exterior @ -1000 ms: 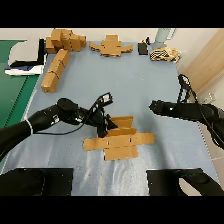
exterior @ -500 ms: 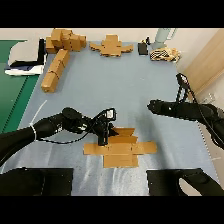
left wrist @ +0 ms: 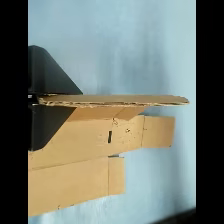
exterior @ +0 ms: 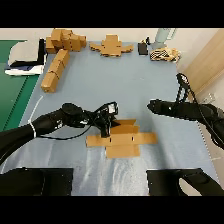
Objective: Fold the box.
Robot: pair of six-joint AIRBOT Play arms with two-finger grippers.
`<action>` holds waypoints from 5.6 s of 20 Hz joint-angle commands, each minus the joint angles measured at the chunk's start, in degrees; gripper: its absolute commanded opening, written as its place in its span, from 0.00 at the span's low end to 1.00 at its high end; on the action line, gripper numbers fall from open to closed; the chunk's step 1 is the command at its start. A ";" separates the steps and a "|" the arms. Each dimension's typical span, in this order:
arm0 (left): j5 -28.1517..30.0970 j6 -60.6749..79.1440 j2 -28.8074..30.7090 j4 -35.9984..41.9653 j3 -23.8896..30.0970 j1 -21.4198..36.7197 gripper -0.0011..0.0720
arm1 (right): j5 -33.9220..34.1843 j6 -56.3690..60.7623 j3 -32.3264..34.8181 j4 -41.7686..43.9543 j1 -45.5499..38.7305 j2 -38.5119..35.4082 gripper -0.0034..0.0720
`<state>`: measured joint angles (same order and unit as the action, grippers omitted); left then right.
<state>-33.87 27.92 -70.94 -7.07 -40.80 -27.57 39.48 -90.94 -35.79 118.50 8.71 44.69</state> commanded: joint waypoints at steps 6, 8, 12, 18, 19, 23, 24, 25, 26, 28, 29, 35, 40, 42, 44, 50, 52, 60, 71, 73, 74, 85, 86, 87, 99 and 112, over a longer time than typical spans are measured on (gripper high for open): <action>-5.16 2.51 -1.75 1.53 -0.02 1.46 0.03 | -1.81 -0.09 -0.07 0.35 0.00 1.44 0.05; -7.34 2.49 -3.02 1.51 0.46 1.46 0.03 | -1.84 -0.09 -0.07 0.48 0.00 1.97 0.05; -7.39 2.47 -5.20 0.61 0.52 1.46 0.03 | -2.40 -0.11 -0.07 0.44 0.72 2.51 0.05; -8.98 0.68 -5.44 0.59 0.63 1.53 0.03 | -3.06 -0.11 -0.07 0.42 1.70 2.51 0.05; -9.81 0.66 -5.44 0.61 0.70 1.53 0.03 | -3.06 -0.11 -0.07 0.42 1.70 2.51 0.05; -10.23 0.55 -5.38 0.52 0.74 1.95 0.03 | -3.04 -0.11 -0.07 0.44 1.70 2.51 0.05; -10.08 0.57 -5.38 0.55 0.74 2.03 0.03 | -2.95 -0.11 -0.07 0.44 1.70 2.51 0.05; -10.14 0.57 -5.38 0.61 0.74 2.12 0.03 | -2.36 -0.07 -0.07 0.44 1.70 2.51 0.05; -10.12 0.57 -5.38 0.63 0.74 2.12 0.03 | -0.83 0.15 -0.07 0.42 1.70 2.49 0.05; -10.12 0.59 -5.40 0.66 0.74 2.08 0.03 | 5.77 3.37 -0.09 -0.76 1.77 2.05 0.05; -10.12 0.59 -5.40 0.66 0.74 2.08 0.03 | 10.34 5.81 -0.09 -2.78 2.29 1.29 0.05; -10.14 0.59 -5.40 0.66 0.74 2.08 0.03 | 31.98 34.21 0.07 -26.75 19.93 -11.26 0.05; -10.12 0.59 -5.40 0.66 0.74 2.08 0.03 | 30.56 38.80 10.03 -28.52 51.65 -16.02 0.05; -10.21 0.59 -5.38 0.63 0.74 2.05 0.03 | 23.98 40.39 15.58 -37.64 67.06 -16.20 0.05; -10.19 0.59 -5.40 0.66 0.74 2.08 0.03 | 17.97 40.37 19.23 -48.57 79.01 -14.88 0.21; -10.23 0.59 -5.40 0.66 0.74 2.05 0.03 | 15.72 40.37 19.91 -69.02 84.35 -4.83 0.82; -10.19 0.59 -5.40 0.66 0.74 2.08 0.03 | 14.64 40.39 19.91 -72.78 84.35 -1.33 0.82; -10.21 0.59 -5.40 0.66 0.74 2.05 0.03 | 12.22 40.44 19.91 -76.26 84.02 3.21 0.81; -10.19 0.59 -5.40 0.66 0.74 2.08 0.03 | 14.08 43.58 17.57 -80.74 80.78 3.10 0.81; -10.19 0.59 -5.40 0.66 0.74 2.08 0.03 | 13.77 45.97 17.49 -81.24 80.76 3.08 0.82; -10.21 0.59 -5.40 0.66 0.74 2.08 0.03 | 13.70 45.90 17.33 -81.29 80.76 3.10 0.82; -10.10 0.59 -5.40 0.66 0.74 2.08 0.03 | 5.99 28.28 20.46 -74.84 62.45 -12.15 1.00; -10.12 0.59 -5.40 0.66 0.74 2.08 0.03 | 3.61 24.61 20.63 -73.31 59.82 -12.26 1.00; -10.21 0.59 -5.40 0.66 0.74 2.05 0.03 | 0.87 20.90 20.63 -71.01 56.61 -12.24 0.99; -10.21 0.59 -5.40 0.66 0.74 1.92 0.03 | 8.44 -76.08 9.79 6.47 16.94 5.49 0.99; -10.21 0.59 -5.40 0.66 0.74 1.88 0.03 | 10.36 -76.04 9.33 6.75 16.04 7.74 0.98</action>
<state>-44.16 28.51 -76.31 -6.46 -40.07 -25.67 49.15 -166.39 -26.39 124.75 24.82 52.14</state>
